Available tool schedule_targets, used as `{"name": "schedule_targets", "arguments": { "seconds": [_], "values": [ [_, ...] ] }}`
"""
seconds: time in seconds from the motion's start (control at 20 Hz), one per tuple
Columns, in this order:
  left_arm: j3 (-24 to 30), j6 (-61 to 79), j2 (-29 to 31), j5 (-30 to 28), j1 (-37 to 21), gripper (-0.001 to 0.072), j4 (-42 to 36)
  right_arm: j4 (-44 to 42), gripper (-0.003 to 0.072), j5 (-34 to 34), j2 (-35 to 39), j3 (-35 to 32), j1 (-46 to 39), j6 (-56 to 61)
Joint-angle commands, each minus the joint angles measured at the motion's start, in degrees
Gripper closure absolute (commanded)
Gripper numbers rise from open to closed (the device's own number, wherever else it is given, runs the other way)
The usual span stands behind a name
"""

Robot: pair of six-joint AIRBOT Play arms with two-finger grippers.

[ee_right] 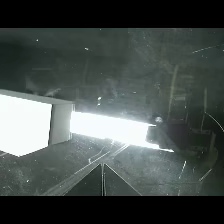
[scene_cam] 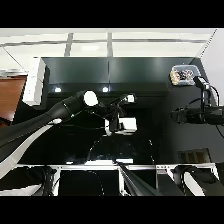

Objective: Fold the box and place the chain.

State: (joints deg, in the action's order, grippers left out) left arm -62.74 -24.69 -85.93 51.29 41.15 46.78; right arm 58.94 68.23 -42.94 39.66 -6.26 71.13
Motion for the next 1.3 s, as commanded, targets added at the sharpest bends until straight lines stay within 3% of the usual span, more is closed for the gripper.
{"name": "schedule_targets", "arguments": {
  "seconds": [0.0, 0.35, 0.65, 0.9, 1.0, 1.1, 1.25],
  "values": [
    [0.0, -1.9, 0.0, 0.2, 0.1, -0.0006, 2.3, 0.0, 0.0662, -0.2, 0.0, 0.0, 0.0, 0.0],
    [0.0, -3.6, 0.0, 1.7, 0.4, -0.0005, 2.8, 0.0, 0.0662, -0.2, 0.0, 0.0, 0.0, 0.0],
    [0.0, -11.5, -0.2, 1.2, 2.2, -0.0005, 9.1, 0.0, 0.0662, -0.2, 0.0, 0.0, 0.0, 0.0],
    [0.0, -12.8, -0.3, -1.4, 3.7, -0.0003, 10.1, 0.0, 0.0662, -0.2, 0.0, 0.0, 0.0, 0.0],
    [0.0, -17.5, -0.9, -3.4, 5.0, -0.0001, 14.2, 0.0, 0.0662, -0.4, 0.0, 0.0, 0.0, 0.0],
    [-0.1, -21.1, -1.4, -3.6, 6.8, 0.0025, 19.6, 0.0, 0.0662, -0.8, 0.0, 0.0, 0.0, 0.0],
    [-1.5, -26.5, -1.4, -1.5, 8.0, 0.0292, 26.2, 0.0, 0.0662, -0.8, 0.0, 0.0, 0.0, 0.0]
  ]
}}
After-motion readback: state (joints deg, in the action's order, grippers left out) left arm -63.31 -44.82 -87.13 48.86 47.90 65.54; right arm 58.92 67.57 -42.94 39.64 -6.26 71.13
